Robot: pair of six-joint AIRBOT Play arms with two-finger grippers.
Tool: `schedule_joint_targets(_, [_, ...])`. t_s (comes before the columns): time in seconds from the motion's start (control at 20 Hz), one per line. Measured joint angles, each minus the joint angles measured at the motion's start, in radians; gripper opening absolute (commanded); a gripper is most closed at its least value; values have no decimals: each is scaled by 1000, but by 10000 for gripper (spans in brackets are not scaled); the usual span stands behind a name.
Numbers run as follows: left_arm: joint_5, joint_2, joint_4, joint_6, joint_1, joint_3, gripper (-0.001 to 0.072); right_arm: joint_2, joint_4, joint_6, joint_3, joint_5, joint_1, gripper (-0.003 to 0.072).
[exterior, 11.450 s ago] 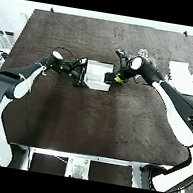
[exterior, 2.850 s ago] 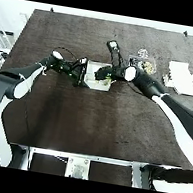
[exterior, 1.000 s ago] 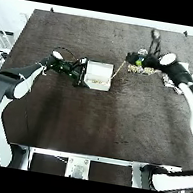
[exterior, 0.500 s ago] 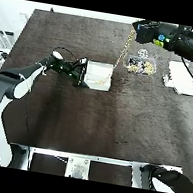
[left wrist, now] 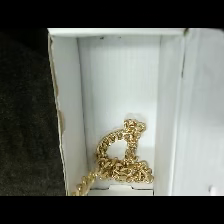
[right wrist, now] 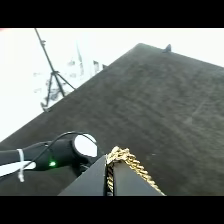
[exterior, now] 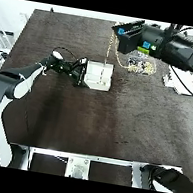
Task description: Fold the box and place the chain.
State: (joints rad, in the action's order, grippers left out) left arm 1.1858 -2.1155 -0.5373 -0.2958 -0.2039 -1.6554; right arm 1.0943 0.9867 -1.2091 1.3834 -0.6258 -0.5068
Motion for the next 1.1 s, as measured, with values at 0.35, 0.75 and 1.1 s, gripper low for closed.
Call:
schedule_joint_targets(0.35, [0,0,0,0,0,0,297,77,-8,-31,-19,85,-96,15])
schedule_joint_targets(0.75, [0,0,0,0,0,0,297,131,-8,-47,-39,100,-112,15])
schedule_joint_targets(1.1, [0,0,0,0,0,0,297,152,4,-63,-128,168,-102,15])
